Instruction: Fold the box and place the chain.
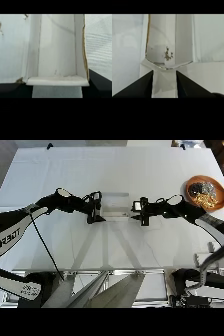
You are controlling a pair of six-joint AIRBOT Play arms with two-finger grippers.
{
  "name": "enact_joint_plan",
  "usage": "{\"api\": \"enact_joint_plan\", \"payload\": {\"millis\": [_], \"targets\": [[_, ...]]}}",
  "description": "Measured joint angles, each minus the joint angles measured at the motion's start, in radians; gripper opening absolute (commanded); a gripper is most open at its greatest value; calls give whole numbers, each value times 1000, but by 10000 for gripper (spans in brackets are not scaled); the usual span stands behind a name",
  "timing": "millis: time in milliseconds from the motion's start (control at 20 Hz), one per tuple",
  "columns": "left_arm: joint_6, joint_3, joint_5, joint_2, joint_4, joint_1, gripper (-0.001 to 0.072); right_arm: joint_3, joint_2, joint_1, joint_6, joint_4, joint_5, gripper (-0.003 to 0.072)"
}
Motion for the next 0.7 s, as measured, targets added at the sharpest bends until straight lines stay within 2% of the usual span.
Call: {"api": "enact_joint_plan", "payload": {"millis": [100,500,600,700], "targets": [[0,0,0,0,0,0,145,0,-5,6,-9,20,-5,215],[0,0,0,0,0,0,145,0,-10,13,-45,108,-9,211],[0,0,0,0,0,0,145,0,-10,13,-50,117,-6,117],[0,0,0,0,0,0,145,0,-10,13,-53,122,-3,110]]}}
